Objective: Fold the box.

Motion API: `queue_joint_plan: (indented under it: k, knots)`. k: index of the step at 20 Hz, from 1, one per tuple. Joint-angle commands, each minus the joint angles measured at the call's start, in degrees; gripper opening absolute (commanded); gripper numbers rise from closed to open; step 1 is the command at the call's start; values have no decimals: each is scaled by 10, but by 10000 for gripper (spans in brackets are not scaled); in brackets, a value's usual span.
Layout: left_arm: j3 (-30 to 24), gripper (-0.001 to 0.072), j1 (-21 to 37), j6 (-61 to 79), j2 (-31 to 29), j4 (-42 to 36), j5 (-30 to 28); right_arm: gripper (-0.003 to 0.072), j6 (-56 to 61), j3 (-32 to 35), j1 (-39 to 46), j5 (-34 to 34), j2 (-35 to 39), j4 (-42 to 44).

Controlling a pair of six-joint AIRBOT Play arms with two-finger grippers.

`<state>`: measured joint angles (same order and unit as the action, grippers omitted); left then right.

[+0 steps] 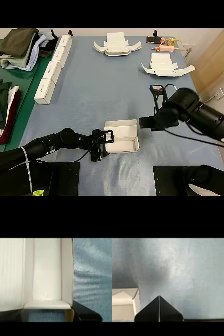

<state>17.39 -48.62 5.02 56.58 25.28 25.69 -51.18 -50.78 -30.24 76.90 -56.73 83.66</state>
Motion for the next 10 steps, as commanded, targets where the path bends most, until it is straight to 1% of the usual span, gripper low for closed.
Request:
queue_joint_plan:
  k: [1,2,4,6,7,10]
  knots:
    - [0,442,0,0,0,0,0,0,-158,-1,153,-68,-28,120]
    - [0,442,0,0,0,0,0,0,-213,-1,205,-79,-51,187]
    - [0,442,0,0,0,0,0,0,-326,-1,295,-74,-107,343]
    - [0,442,0,0,0,0,0,0,-421,-1,349,-54,-162,488]
    - [0,442,0,0,0,0,0,0,-455,-1,359,-49,-185,532]
    - [0,442,0,0,0,0,0,0,-523,-1,351,-44,-238,587]
